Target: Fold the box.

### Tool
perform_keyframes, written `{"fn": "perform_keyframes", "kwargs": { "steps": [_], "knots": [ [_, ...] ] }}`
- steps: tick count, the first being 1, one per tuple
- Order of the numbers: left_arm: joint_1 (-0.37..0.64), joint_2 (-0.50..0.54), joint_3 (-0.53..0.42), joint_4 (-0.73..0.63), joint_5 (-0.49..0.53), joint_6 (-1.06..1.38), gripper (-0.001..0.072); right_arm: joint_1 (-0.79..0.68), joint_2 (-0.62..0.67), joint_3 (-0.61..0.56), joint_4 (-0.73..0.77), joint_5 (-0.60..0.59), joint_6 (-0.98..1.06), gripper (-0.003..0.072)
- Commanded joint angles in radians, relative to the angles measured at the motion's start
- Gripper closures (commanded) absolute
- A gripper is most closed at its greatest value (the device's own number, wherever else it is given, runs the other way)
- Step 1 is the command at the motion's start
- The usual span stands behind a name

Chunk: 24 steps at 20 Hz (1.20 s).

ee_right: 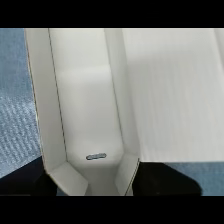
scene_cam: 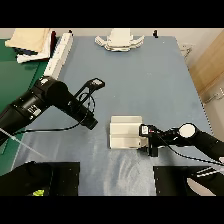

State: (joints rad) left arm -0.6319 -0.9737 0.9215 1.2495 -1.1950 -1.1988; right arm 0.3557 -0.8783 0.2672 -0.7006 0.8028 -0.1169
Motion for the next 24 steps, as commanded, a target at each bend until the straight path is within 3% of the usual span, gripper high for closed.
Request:
{"fn": "perform_keyframes", "kwargs": {
  "steps": [1, 2, 3, 5, 6, 7, 10, 16, 24],
  "knots": [
    [0.125, 0.003, -0.151, -0.236, 0.153, 0.634, 0.0519, 0.0, 0.0, 0.001, -0.002, 0.0, 0.0, 0.0108],
    [0.133, 0.003, -0.201, -0.299, 0.205, 0.774, 0.0236, 0.0, 0.0, 0.001, -0.002, 0.0, 0.0, 0.0108],
    [0.133, 0.003, -0.245, -0.36, 0.243, 0.91, 0.0182, 0.0, 0.0, 0.001, -0.002, 0.0, 0.0, 0.0108],
    [0.129, 0.003, -0.336, -0.507, 0.311, 1.129, 0.0164, 0.0, 0.0, 0.001, -0.002, 0.0, 0.0, 0.0109],
    [0.117, 0.003, -0.379, -0.562, 0.344, 1.197, 0.0063, 0.0, 0.0, 0.001, -0.002, 0.0, 0.0, 0.0109],
    [0.103, 0.003, -0.417, -0.6, 0.386, 1.236, 0.0022, 0.0, 0.0, 0.001, -0.002, 0.0, 0.0, 0.0109],
    [0.056, 0.003, -0.495, -0.623, 0.485, 1.239, 0.0022, 0.0, 0.0, 0.001, -0.002, 0.0, 0.0, 0.0108],
    [-0.066, -0.014, -0.511, -0.748, 0.643, 1.233, 0.0021, 0.0, 0.0, 0.001, -0.002, 0.0, 0.0, 0.0109],
    [-0.072, -0.043, -0.511, -0.716, 0.57, 1.233, 0.0022, 0.0, 0.0, 0.001, -0.002, 0.0, 0.0, 0.0109]
  ]
}}
